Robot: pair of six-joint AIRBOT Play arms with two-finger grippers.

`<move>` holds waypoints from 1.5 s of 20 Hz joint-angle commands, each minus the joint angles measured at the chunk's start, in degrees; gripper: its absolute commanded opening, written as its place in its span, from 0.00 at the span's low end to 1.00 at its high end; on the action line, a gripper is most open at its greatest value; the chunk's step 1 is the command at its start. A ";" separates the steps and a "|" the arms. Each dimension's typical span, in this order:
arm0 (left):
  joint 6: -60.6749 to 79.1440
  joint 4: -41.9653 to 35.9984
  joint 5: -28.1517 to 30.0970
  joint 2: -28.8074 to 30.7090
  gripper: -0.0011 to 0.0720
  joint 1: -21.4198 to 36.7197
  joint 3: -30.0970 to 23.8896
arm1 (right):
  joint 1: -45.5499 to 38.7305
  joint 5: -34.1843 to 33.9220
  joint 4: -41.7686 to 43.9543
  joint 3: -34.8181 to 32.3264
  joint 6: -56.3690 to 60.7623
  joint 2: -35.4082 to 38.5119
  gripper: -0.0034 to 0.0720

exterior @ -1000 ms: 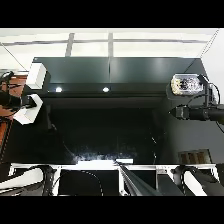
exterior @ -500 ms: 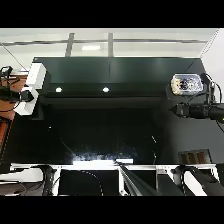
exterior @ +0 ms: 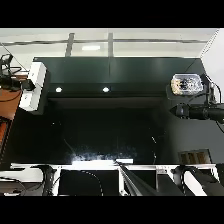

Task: Fold the box and place the chain.

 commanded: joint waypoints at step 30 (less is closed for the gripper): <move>6.86 -18.16 10.29 53.92 0.05 -20.02 -49.68 | 20.26 -48.74 -8.98 -17.11 -1.20 9.25 0.05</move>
